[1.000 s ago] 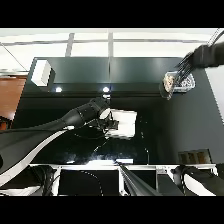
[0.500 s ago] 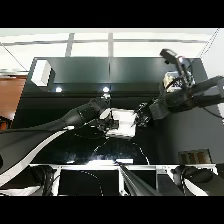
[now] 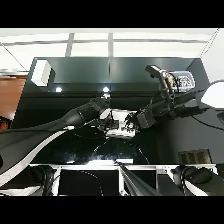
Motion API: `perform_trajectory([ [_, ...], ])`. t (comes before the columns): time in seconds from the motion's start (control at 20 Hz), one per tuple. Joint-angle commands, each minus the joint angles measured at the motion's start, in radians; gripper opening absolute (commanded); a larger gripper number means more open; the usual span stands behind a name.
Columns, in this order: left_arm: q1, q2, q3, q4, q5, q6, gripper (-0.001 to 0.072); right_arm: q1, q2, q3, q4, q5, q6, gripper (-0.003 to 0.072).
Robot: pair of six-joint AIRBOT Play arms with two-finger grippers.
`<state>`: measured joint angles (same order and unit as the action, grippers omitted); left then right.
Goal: Fold the box and place the chain.
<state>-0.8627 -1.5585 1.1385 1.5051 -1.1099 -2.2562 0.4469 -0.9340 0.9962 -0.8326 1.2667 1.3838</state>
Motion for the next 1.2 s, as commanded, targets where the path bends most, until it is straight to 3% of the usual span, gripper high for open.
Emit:
perform_trajectory([
  [0.0,0.000,0.000,0.001,0.000,0.001,0.000,0.0028,0.004,0.000,-0.069,0.013,-0.072,0.007,0.0005],
  [0.2,0.000,0.000,0.001,0.001,0.002,0.000,0.0028,0.004,-0.011,-0.185,0.029,-0.253,0.019,0.0005],
  [0.5,0.000,0.000,0.001,0.001,0.002,0.000,0.0028,0.046,-0.111,-0.216,-0.008,-0.306,0.039,0.0009],
  [0.55,0.000,0.000,0.001,0.001,0.002,0.000,0.0028,0.051,-0.121,-0.216,-0.052,-0.304,0.082,0.0063],
  [0.6,0.000,0.000,0.001,0.001,0.002,0.000,0.0028,0.053,-0.123,-0.215,-0.099,-0.303,0.113,0.0255],
  [0.65,0.000,0.000,0.001,0.001,0.002,0.000,0.0028,0.048,-0.122,-0.215,-0.128,-0.299,0.121,0.0280],
  [0.9,0.000,0.000,0.001,0.000,0.001,0.000,0.0028,-0.064,-0.064,-0.173,-0.150,-0.130,0.062,0.0274],
  [1.15,-0.002,0.000,0.001,0.001,-0.058,0.013,0.0029,-0.236,0.127,-0.167,-0.251,-0.092,0.060,0.0274],
])
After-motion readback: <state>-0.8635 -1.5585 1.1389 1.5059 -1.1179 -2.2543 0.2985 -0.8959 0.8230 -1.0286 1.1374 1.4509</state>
